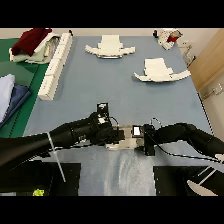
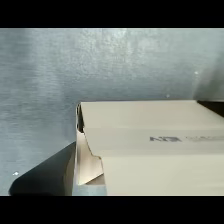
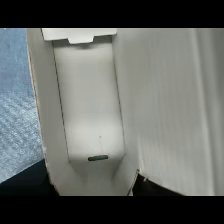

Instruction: Fold the box.

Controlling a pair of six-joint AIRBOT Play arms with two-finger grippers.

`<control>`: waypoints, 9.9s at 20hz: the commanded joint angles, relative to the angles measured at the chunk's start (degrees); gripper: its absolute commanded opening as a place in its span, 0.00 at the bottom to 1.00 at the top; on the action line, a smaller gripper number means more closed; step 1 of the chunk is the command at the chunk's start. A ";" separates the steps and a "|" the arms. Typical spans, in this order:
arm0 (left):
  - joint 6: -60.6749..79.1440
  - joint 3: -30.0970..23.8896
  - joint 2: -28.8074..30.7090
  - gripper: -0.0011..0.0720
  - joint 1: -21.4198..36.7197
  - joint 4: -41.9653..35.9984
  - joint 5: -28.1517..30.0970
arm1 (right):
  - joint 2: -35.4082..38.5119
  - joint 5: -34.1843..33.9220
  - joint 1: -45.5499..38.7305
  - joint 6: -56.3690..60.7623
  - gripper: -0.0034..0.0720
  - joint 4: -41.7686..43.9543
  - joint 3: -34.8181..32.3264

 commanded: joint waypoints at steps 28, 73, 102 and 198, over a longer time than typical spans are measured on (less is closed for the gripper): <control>-2.99 5.51 -11.26 0.54 -3.17 5.20 -5.66 | 0.02 0.02 0.00 0.02 0.72 0.00 -0.02; 59.21 -3.82 23.06 0.03 5.68 3.56 -8.57 | 0.02 0.02 0.00 0.00 0.72 -0.02 -0.02; 172.54 -34.95 13.99 0.98 23.98 -70.71 29.90 | 0.02 0.02 0.00 0.02 0.72 -0.02 -0.02; 164.91 -30.56 8.87 0.81 22.69 -63.78 29.99 | 0.02 0.33 0.00 -0.07 0.72 0.04 -0.02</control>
